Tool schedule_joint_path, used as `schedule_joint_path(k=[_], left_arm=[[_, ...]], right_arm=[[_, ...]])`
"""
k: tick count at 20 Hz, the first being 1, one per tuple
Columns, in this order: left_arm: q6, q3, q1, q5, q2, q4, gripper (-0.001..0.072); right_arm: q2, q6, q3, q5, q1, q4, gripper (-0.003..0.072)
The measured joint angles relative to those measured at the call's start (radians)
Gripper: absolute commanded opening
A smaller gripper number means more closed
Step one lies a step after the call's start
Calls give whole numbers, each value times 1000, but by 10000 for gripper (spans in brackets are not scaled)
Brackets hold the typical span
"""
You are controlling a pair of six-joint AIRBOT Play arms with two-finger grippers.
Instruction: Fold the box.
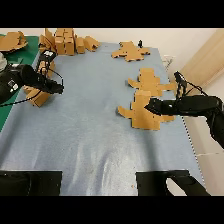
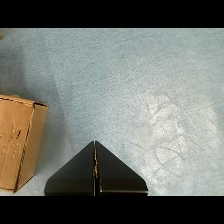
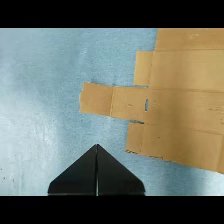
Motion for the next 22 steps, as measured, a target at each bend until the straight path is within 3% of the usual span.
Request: schedule_joint_path(k=[6,7,8,9,14,22], left_arm=[[0,0,0,0,0,0,14],[0,0,0,0,0,0,13],[0,0,0,0,0,0,13],[0,0,0,0,0,0,13],[0,0,0,0,0,0,14],[0,0,0,0,0,0,14]], right_arm=[[0,2,0,0,0,-3,8],[0,9,0,0,0,-3,110],[0,19,0,0,0,-3,322],[-2,35,1,1,0,-8,423],[-49,143,68,-8,-62,-145,424],[-280,172,206,-76,-412,-246,424]])
